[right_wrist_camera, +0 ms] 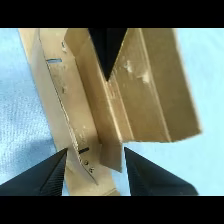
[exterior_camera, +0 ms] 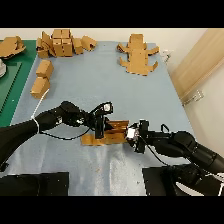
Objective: Fold the box.
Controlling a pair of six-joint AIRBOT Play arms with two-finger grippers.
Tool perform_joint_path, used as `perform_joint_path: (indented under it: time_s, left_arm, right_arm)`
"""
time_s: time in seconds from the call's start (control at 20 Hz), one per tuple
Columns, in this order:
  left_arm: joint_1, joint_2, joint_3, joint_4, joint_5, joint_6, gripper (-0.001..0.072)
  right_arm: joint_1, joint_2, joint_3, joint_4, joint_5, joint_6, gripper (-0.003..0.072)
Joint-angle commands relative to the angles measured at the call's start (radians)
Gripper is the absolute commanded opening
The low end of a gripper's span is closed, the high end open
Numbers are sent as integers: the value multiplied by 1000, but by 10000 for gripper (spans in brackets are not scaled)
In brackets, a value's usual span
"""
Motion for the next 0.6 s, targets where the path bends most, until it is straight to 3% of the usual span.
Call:
perform_joint_path:
  time_s: [0.0,0.35,0.55]
  left_arm:
    - [1,-1,1,0,0,0,13]
    - [1,-1,1,0,0,0,13]
    - [2,-1,1,0,0,0,13]
  right_arm:
    - [-53,0,2,60,11,-107,581]
    - [-151,-126,53,325,2,-440,581]
    - [-151,-227,123,337,-95,-465,580]
